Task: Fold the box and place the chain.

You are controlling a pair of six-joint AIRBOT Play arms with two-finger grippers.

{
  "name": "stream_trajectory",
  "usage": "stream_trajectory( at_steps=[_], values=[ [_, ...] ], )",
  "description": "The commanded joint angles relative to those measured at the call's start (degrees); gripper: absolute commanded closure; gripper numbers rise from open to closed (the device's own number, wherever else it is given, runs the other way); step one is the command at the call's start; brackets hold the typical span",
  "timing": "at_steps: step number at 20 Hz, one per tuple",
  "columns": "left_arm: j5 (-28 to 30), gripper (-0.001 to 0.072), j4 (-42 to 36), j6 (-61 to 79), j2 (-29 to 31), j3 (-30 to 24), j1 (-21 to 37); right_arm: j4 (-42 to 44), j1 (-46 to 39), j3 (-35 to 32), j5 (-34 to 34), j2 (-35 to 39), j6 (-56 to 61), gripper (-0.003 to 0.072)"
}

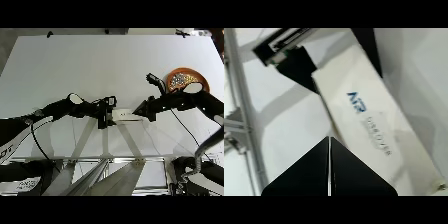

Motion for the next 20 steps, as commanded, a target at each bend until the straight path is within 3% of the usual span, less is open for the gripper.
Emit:
stream_trajectory(
  at_steps=[1, 4, 7, 9, 12, 20],
  values=[
    [-0.04, 0.0343, 0.13, 0.13, 0.02, -0.02, 0.04, -5.95, 0.00, 0.13, 4.57, 8.79, 10.93, 0.0679],
    [-0.04, 0.0343, 0.13, 0.13, 0.02, -0.02, 0.04, -21.53, 0.00, 0.13, 5.57, 14.53, 25.70, 0.0679],
    [-0.04, 0.0343, 0.13, 0.13, 0.02, -0.02, 0.04, -37.68, 0.00, 0.11, 5.14, 15.47, 44.35, 0.0680],
    [-0.04, 0.0343, 0.13, 0.13, 0.04, -0.02, 0.04, -42.97, 0.00, 0.11, 5.03, 15.47, 55.78, 0.0679],
    [-0.04, 0.0343, 0.13, 0.11, 0.02, -0.02, 0.04, -43.41, 0.07, 0.11, 6.58, 15.47, 62.16, 0.0679],
    [-0.07, 0.0344, -0.57, 0.11, 0.02, -0.02, 0.04, -42.99, 0.07, 0.11, 5.46, 15.47, 62.18, 0.0678]
  ],
)
